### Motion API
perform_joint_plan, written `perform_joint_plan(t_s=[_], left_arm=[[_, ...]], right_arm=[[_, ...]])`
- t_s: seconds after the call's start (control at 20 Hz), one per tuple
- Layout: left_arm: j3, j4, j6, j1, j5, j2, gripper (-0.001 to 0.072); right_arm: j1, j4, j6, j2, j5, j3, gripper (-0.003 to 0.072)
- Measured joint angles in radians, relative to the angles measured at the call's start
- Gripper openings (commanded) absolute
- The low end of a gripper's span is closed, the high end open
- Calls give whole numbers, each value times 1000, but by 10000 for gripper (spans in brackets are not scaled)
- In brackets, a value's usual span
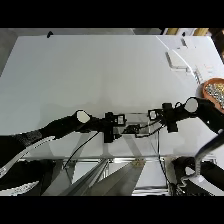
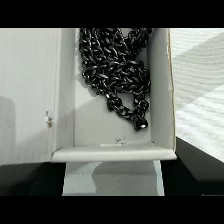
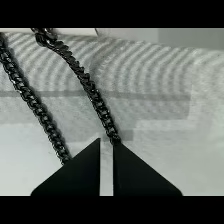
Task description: Fold the box and place the chain.
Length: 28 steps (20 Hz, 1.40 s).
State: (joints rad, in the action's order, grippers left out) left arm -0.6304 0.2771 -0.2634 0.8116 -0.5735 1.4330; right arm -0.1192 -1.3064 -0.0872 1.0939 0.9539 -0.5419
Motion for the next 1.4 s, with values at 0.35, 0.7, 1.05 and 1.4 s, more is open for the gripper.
perform_joint_plan(t_s=[0.35,0.7,1.05,1.4], left_arm=[[0,0,0,0,0,0,332],[0,0,0,0,0,0,331],[0,0,0,0,0,0,332],[0,0,0,0,0,0,332]], right_arm=[[0,0,0,-2,9,0,18],[0,88,2,-168,119,0,20],[0,46,8,-149,80,0,180],[0,24,3,-23,3,0,171]])
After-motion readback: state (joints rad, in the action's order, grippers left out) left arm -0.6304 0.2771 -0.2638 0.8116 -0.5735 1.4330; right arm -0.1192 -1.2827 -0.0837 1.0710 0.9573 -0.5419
